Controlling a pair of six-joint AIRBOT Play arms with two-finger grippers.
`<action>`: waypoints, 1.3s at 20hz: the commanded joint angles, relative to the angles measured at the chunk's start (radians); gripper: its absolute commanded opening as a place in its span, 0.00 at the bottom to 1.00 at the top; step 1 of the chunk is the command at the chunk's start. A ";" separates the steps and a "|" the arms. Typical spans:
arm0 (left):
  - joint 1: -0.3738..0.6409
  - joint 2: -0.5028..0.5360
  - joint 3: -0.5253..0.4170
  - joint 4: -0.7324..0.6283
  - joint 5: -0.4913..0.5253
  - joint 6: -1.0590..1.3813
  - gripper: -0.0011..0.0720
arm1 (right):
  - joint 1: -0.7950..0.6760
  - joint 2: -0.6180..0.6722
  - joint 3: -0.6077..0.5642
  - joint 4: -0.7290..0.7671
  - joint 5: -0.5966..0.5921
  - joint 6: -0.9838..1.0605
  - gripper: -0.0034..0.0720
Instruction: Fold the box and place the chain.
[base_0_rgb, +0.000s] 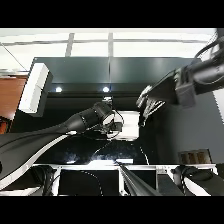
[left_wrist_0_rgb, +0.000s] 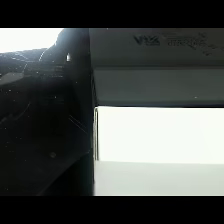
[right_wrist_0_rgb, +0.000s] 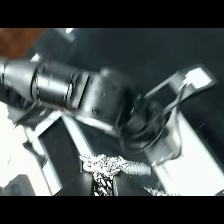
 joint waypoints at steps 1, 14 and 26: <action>0.000 0.000 0.000 0.000 0.000 0.000 0.05 | 0.023 0.001 -0.116 -0.018 0.008 -0.014 0.06; 0.000 0.000 0.000 0.000 0.000 0.000 0.05 | 0.099 0.006 -0.446 -0.055 -0.284 -0.023 0.06; 0.000 0.000 0.000 0.000 0.000 0.000 0.05 | 0.111 0.005 -0.724 -0.053 -0.556 0.002 0.06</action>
